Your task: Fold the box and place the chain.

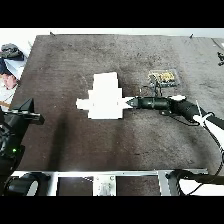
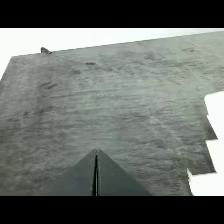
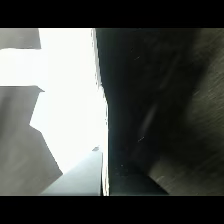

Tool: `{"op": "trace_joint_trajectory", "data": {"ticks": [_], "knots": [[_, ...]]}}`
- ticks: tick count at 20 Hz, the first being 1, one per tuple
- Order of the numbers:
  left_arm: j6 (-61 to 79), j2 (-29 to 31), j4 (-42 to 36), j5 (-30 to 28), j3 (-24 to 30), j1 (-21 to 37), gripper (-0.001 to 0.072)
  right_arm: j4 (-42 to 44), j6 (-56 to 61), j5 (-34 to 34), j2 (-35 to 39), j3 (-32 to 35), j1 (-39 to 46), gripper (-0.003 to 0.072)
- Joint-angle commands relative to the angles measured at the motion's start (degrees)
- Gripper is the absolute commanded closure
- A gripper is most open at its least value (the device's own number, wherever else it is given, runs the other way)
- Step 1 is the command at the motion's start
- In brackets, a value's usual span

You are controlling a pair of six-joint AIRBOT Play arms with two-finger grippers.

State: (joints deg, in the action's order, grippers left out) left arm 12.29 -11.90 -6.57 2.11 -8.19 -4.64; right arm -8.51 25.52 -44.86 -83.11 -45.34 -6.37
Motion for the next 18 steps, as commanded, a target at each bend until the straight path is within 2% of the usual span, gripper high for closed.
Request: {"op": "trace_joint_trajectory", "data": {"ticks": [1,2,3,4,6,8,13,15,16,18], "knots": [[0.4,0.0,0.1,4.6,0.0,0.0,0.0654,-0.4,-1.7,7.9,0.1,-0.1,-2.5,0.0676],[1.1,0.0,0.1,7.2,0.0,0.0,0.0272,-1.3,-2.0,7.8,-0.1,-0.1,-2.5,0.0676],[1.9,0.0,0.0,10.8,-0.3,0.0,0.0025,-1.8,-2.0,8.3,-0.4,-0.1,-2.5,0.0676],[2.0,0.0,0.1,13.7,-0.9,0.0,0.0099,-1.9,-3.2,8.4,-0.9,-0.1,-2.5,0.0676],[3.1,-1.9,0.0,16.8,-3.1,0.0,0.0116,-1.2,-5.4,8.5,-1.8,-0.2,-2.5,0.0676],[2.8,-6.8,0.0,17.2,-6.8,0.0,0.0117,-1.3,-5.4,8.5,-2.5,-0.3,-2.5,0.0675],[2.1,-29.9,0.1,28.7,-21.0,0.0,0.0117,-0.6,-6.5,8.2,-2.5,-0.5,-2.5,0.0675],[-0.3,-39.0,0.4,31.5,-27.1,0.0,0.0117,-0.6,-6.5,8.3,-2.5,-0.5,-2.5,0.0675],[-2.1,-43.2,1.3,33.1,-30.3,0.0,0.0117,-0.6,-6.4,8.2,-2.5,-0.5,-2.5,0.0675],[-9.4,-52.2,8.3,38.0,-38.4,0.0,0.0117,-0.6,-6.5,8.3,-2.5,-0.5,-2.5,0.0675]]}}
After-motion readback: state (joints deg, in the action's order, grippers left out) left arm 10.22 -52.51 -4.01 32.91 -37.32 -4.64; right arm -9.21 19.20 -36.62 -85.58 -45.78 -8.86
